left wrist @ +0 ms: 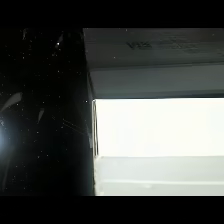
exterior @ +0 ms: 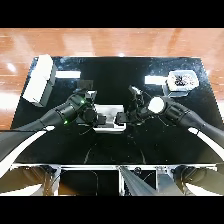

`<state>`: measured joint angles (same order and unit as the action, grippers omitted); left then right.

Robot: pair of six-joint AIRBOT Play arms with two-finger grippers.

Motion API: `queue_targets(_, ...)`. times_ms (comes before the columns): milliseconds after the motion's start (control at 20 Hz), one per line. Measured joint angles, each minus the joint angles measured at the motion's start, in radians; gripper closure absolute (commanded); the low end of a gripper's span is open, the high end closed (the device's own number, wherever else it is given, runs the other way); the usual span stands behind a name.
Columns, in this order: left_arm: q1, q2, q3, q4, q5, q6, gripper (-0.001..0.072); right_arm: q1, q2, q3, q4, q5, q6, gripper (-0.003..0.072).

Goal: Fold the box and place the chain.

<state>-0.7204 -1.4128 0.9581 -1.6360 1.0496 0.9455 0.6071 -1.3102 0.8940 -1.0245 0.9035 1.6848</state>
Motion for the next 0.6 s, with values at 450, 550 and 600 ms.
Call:
queue_targets(450,0.000,0.000,0.000,0.002,-0.005,-0.002,0.0690,0.151,-0.096,0.141,-0.367,0.055,0.358,0.0346)
queue_targets(550,0.000,0.000,0.000,0.003,-0.006,-0.002,0.0690,0.163,-0.105,0.151,-0.410,0.068,0.394,0.0345)
queue_targets(600,0.000,0.000,0.000,0.003,-0.007,-0.002,0.0690,0.167,-0.107,0.155,-0.426,0.071,0.407,0.0354)
